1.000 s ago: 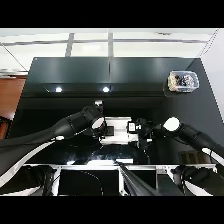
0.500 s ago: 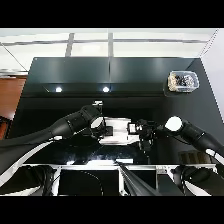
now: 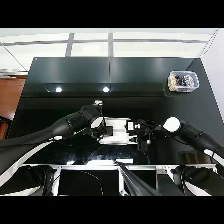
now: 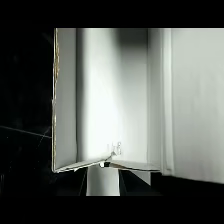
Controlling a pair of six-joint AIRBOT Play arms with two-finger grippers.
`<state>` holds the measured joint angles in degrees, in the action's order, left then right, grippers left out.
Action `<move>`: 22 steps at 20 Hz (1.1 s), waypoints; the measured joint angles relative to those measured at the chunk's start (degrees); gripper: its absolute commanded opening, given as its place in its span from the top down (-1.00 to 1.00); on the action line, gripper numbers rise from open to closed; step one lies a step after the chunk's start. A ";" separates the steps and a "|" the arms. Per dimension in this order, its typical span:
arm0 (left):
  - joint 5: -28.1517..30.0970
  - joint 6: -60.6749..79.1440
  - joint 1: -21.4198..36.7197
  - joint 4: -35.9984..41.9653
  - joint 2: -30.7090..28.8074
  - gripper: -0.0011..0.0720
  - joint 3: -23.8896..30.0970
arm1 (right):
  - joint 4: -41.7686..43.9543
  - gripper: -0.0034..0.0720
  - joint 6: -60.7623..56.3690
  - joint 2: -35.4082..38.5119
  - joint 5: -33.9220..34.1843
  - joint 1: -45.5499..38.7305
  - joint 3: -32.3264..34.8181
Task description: Fold the box and place the chain.
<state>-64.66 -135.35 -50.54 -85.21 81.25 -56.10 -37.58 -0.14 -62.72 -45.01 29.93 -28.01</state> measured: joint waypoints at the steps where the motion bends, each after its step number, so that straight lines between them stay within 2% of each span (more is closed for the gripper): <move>1: -0.02 -0.02 0.00 0.02 0.00 0.89 0.00 | 0.39 0.30 -0.15 -0.07 0.74 0.52 0.00; 8: -0.07 -0.07 0.00 0.31 0.00 0.89 0.00 | 2.71 0.34 -0.57 -0.76 3.87 2.43 0.00; 9: -0.07 -0.11 0.00 0.37 0.00 0.89 0.00 | 2.89 0.81 -0.55 -1.01 4.13 2.49 0.00; 11: 0.24 -0.20 0.00 0.61 0.00 0.89 0.00 | 3.32 0.84 -0.59 -1.33 4.42 2.60 0.00; 13: 0.15 -0.20 0.00 0.59 0.00 0.89 0.00 | 3.39 -0.35 -0.72 -1.53 4.59 2.64 0.00; 14: -0.07 -0.22 0.00 0.48 0.00 0.89 0.00 | 3.32 -0.04 -1.07 -1.57 4.68 2.64 0.00; 15: -0.28 -0.24 0.02 0.37 0.00 0.89 0.00 | 3.30 0.56 -1.42 -1.64 5.01 2.64 0.00; 16: -0.17 -0.22 0.02 0.35 0.00 0.89 0.00 | 3.34 0.11 -1.73 -1.66 5.09 2.64 0.00; 17: 0.13 -0.20 0.00 0.44 0.00 0.89 0.00 | 3.52 -0.09 -2.10 -1.68 5.07 2.64 0.00; 18: 0.04 -0.22 0.00 0.52 0.00 0.89 0.00 | 3.50 0.39 -2.34 -1.68 5.11 2.64 0.00; 19: 0.00 -0.20 0.02 0.42 0.00 0.89 0.00 | 3.48 0.74 -2.67 -1.68 5.29 2.64 0.00; 22: 0.15 -0.17 0.00 0.61 0.00 0.89 0.00 | 3.54 0.75 -4.00 -1.62 5.44 2.56 0.00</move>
<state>-64.51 -135.52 -50.54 -84.60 81.25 -56.10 -34.04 -4.14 -64.34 -39.57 32.49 -28.01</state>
